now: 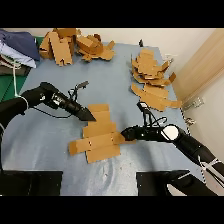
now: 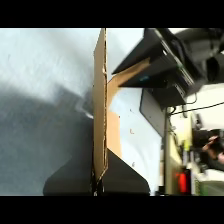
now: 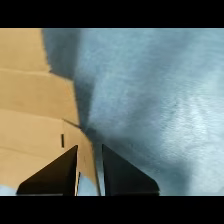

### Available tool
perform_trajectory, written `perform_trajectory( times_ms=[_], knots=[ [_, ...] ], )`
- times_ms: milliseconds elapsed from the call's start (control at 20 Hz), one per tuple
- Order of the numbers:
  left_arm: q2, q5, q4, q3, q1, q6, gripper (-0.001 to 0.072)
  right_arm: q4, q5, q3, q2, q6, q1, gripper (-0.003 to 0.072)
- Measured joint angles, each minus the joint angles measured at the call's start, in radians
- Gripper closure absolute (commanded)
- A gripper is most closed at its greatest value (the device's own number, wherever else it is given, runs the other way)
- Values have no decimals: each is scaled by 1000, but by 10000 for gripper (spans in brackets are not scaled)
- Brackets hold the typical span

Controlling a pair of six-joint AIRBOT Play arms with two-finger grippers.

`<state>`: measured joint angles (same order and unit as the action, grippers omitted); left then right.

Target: Fold the box.

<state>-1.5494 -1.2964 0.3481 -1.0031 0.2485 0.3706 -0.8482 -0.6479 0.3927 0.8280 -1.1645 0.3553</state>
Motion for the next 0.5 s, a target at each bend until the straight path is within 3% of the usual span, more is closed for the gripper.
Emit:
perform_trajectory(
  times_ms=[250, 500],
  knots=[
    [106, 76, 45, -3, 0, -115, 694, -77, 73, 5, 0, -198, -72, 440],
    [145, 163, 79, 14, 41, -233, 695, -93, 118, 59, 0, -334, -143, 440]
  ],
)
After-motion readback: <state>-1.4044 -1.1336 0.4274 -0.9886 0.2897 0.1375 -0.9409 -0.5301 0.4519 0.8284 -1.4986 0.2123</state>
